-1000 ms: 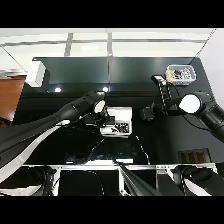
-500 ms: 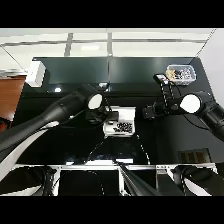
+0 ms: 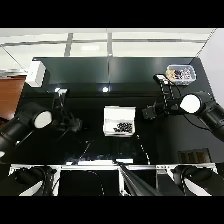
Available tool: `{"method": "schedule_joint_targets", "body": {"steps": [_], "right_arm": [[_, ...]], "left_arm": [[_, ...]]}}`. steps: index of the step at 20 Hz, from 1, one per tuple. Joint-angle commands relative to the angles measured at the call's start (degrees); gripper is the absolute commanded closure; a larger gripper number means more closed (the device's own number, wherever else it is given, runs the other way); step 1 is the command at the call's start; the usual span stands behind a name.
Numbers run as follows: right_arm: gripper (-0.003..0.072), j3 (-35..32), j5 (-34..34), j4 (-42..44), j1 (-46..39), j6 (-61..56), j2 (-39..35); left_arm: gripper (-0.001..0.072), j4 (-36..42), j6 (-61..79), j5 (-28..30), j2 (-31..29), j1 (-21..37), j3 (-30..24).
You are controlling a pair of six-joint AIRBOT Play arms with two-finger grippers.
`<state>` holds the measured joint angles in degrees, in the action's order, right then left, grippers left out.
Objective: Fold the box and place the chain.
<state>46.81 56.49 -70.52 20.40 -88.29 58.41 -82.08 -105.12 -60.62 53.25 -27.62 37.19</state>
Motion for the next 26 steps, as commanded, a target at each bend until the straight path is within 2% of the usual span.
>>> {"method": "schedule_joint_targets", "body": {"steps": [1,2,3,4,8,11,14,16,20,22,26], "right_arm": [[0.0414,0.0,0.0,0.0,0.0,0.0,0.0],[0.0414,0.0,0.1,0.0,0.0,0.0,0.0],[0.0414,0.0,0.2,0.0,0.0,0.0,0.0],[0.0414,0.0,0.3,0.1,0.0,0.0,0.0],[0.0414,0.0,0.8,0.3,0.0,-1.6,0.0],[0.0414,0.0,2.0,0.4,0.0,-3.7,0.0],[0.0414,0.0,2.5,0.4,0.0,-4.1,0.0],[0.0414,0.0,3.2,0.4,0.0,-4.2,0.0],[0.0414,0.0,3.3,0.5,0.0,-4.3,0.0],[0.0414,0.0,3.1,0.4,0.0,-4.3,0.0],[0.0414,0.0,2.2,0.4,0.0,-4.3,0.0]], "left_arm": [[0.0201,25.9,52.7,6.1,-4.6,6.7,-11.8],[0.017,30.0,64.0,6.5,-4.3,6.1,-13.2],[0.0042,31.8,74.3,6.8,-3.9,5.1,-13.8],[-0.0009,32.1,82.1,7.6,-3.5,3.7,-13.7],[-0.0009,32.2,101.9,17.4,-2.9,-2.1,-13.0],[-0.0009,34.9,105.9,17.9,4.2,-1.9,-8.5],[-0.0009,46.3,114.1,18.1,13.6,0.7,-3.8],[-0.0008,47.8,114.2,14.9,18.8,3.1,-0.8],[-0.0007,47.2,118.8,13.4,22.5,3.5,2.7],[-0.0006,44.1,119.0,13.4,23.1,2.8,3.6],[-0.0005,43.7,118.8,13.6,23.2,2.6,3.7]]}}
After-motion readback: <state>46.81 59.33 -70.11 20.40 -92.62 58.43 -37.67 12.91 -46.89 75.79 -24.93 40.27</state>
